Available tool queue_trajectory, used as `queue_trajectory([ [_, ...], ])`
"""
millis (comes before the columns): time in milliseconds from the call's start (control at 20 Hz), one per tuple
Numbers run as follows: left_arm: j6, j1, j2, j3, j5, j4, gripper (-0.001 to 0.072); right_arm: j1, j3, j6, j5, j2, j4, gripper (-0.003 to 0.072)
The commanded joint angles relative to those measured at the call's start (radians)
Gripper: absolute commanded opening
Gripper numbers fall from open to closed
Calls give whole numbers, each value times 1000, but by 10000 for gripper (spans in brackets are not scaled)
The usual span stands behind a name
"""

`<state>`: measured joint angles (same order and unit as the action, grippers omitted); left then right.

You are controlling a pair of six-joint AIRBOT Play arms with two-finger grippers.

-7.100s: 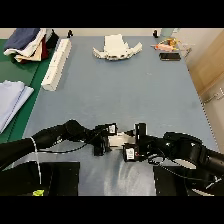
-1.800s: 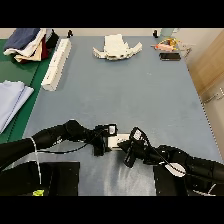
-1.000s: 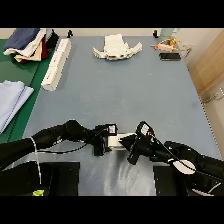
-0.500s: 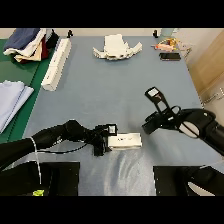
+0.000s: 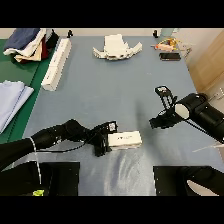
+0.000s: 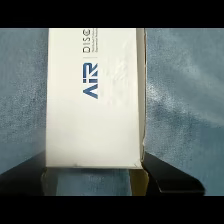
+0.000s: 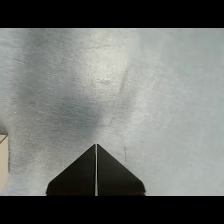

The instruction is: Fold the box.

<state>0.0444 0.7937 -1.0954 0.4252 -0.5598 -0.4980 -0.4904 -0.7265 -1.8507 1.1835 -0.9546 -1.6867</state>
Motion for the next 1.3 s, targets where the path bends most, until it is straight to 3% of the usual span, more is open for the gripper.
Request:
queue_trajectory([
  [0,89,-31,55,5,10,3,473,5,-6,-54,14,-11,-12,4],
  [250,185,-222,175,3,-50,-42,473,5,-6,-54,-7,-11,-25,4],
  [400,473,-394,252,4,-143,-332,473,5,-6,-54,-14,-11,-30,4],
  [550,818,-646,336,4,-194,-615,473,5,-5,-53,-44,-11,-31,4],
  [700,861,-941,396,4,-254,-656,473,5,-5,-53,-93,-11,-30,4],
  [850,803,-1178,394,4,-270,-678,473,4,-5,-53,-122,-11,-30,4],
  [1000,755,-1268,354,16,-184,-677,473,5,-5,-53,-137,-11,-30,4],
  [1250,744,-1260,188,93,-65,-668,473,5,-5,-53,-181,-11,-30,4],
])
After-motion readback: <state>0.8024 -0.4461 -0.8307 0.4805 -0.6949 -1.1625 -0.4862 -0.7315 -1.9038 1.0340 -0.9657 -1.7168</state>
